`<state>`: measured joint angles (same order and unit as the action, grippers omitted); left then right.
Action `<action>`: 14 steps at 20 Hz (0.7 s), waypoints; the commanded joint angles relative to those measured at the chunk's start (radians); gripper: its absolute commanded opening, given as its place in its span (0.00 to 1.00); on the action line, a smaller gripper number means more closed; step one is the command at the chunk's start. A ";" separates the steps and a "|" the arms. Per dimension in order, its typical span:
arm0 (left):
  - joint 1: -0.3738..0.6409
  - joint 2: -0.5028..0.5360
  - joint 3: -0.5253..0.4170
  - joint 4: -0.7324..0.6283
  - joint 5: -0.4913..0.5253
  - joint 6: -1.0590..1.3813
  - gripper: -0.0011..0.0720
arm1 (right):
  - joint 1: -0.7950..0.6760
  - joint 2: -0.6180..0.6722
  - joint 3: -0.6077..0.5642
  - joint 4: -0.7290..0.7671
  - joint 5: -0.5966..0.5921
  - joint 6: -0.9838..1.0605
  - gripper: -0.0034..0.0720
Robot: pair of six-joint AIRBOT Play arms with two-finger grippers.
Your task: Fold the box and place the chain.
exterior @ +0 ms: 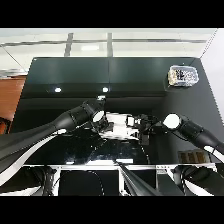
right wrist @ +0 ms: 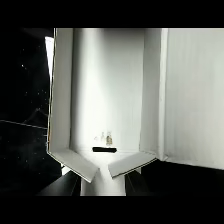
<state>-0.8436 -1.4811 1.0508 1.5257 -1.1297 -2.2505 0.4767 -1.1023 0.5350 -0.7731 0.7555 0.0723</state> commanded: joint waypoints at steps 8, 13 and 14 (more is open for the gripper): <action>0.001 0.000 0.000 0.003 0.032 -0.002 0.05 | 0.006 -0.069 0.000 0.275 -0.053 0.007 0.22; 0.001 0.000 0.000 0.003 0.029 -0.002 0.05 | 0.005 -0.079 0.000 0.275 -0.042 0.026 0.27; 0.001 0.000 0.000 0.003 0.029 -0.002 0.05 | 0.005 -0.079 0.000 0.275 -0.050 0.027 0.46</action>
